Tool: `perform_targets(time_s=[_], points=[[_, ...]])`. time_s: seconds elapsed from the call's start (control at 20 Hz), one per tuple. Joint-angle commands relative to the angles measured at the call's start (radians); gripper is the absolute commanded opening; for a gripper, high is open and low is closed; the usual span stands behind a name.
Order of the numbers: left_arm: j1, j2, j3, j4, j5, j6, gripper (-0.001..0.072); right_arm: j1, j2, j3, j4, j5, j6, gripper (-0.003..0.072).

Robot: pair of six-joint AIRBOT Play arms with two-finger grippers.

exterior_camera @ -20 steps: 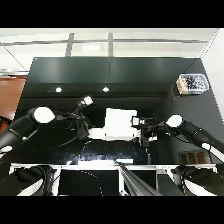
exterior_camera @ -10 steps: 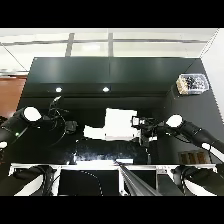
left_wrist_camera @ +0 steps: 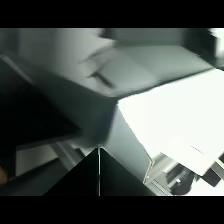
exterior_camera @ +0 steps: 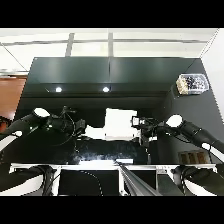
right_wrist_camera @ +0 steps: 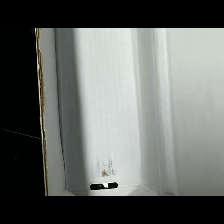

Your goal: Fold the box and place the chain.

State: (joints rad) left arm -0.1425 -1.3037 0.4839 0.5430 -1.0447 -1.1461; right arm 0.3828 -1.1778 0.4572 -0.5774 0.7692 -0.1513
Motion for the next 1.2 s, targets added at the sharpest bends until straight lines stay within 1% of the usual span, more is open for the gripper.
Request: perform_targets(time_s=[0.0, 0.25, 0.4, 0.6, 0.65, 0.7, 0.75, 0.85, 0.9, 1.0, 1.05, 1.15], points=[[-0.034, -0.025, 0.0, -0.079, -0.027, 0.109, 0.0025, 0.0, 0.0, 0.001, 0.0, 0.0, -0.001, 0.0201], [-0.053, -0.025, 0.001, -0.085, -0.019, 0.125, 0.0025, 0.0, 0.0, 0.001, 0.0, 0.0, 0.0, 0.0201], [-0.053, -0.016, 0.003, -0.143, -0.045, 0.222, 0.0025, 0.0, 0.0, 0.001, 0.0, 0.0, 0.0, 0.0202], [-0.057, 0.025, 0.04, -0.131, -0.055, 0.223, 0.0035, 0.0, 0.0, 0.001, 0.0, 0.001, 0.0, 0.0201], [-0.056, 0.033, 0.051, -0.131, -0.065, 0.222, 0.023, 0.0, 0.0, 0.001, 0.0, 0.0, 0.0, 0.0202], [-0.056, 0.037, 0.06, -0.13, -0.073, 0.223, 0.0526, 0.0, 0.0, 0.001, 0.0, 0.001, 0.0, 0.0201], [-0.055, 0.038, 0.068, -0.129, -0.082, 0.222, 0.0638, 0.0, 0.0, 0.001, 0.0, 0.0, 0.0, 0.0201], [-0.061, 0.039, 0.079, -0.129, -0.091, 0.222, 0.0637, 0.0, 0.0, 0.001, 0.0, 0.0, 0.0, 0.0201], [-0.073, 0.039, 0.085, -0.129, -0.089, 0.213, 0.0622, 0.0, 0.0, 0.001, 0.0, 0.0, 0.0, 0.0202], [-0.117, 0.039, 0.105, -0.108, -0.077, 0.169, 0.0617, 0.0, 0.0, 0.001, 0.0, 0.0, -0.001, 0.0201], [-0.151, 0.039, 0.122, -0.072, -0.066, 0.15, 0.0605, 0.0, 0.0, 0.001, 0.0, 0.0, -0.001, 0.0201], [-0.217, 0.039, 0.16, 0.003, -0.036, 0.101, 0.0398, 0.0, 0.0, 0.001, 0.0, 0.0, -0.001, 0.0201]])
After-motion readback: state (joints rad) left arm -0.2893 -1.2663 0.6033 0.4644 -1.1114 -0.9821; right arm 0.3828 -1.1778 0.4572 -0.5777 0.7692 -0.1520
